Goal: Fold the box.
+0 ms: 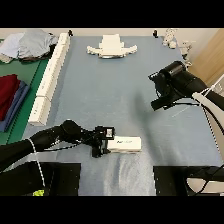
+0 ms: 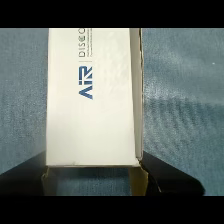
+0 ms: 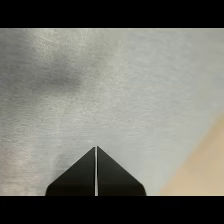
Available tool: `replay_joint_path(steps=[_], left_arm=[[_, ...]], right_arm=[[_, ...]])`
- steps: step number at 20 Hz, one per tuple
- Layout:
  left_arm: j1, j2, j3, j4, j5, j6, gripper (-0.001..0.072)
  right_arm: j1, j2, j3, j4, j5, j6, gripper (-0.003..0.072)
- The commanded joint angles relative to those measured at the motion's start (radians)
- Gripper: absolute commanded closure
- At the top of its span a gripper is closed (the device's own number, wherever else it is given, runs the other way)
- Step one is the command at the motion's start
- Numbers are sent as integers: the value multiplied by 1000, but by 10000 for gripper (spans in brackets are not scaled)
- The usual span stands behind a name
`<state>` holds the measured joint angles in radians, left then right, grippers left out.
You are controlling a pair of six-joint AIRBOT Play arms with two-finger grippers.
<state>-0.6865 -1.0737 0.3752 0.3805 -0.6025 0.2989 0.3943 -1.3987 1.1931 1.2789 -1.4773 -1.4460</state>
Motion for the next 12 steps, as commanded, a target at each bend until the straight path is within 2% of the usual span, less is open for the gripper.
replay_joint_path(steps=[1,4,7,8,10,12], left_arm=[[0,0,1,0,0,0,302],[5,5,12,-18,4,-95,302],[68,54,58,84,60,-386,302],[108,74,77,143,98,-513,302],[224,103,124,347,166,-814,302],[369,91,190,553,183,-1048,302]], right_arm=[[-4,-15,11,12,-20,27,668],[-4,-15,11,11,-24,24,669],[-4,-15,11,11,-24,24,669],[-4,-15,11,11,-24,24,669],[-4,-15,11,11,-24,24,668],[-4,-15,11,11,-24,24,668]])
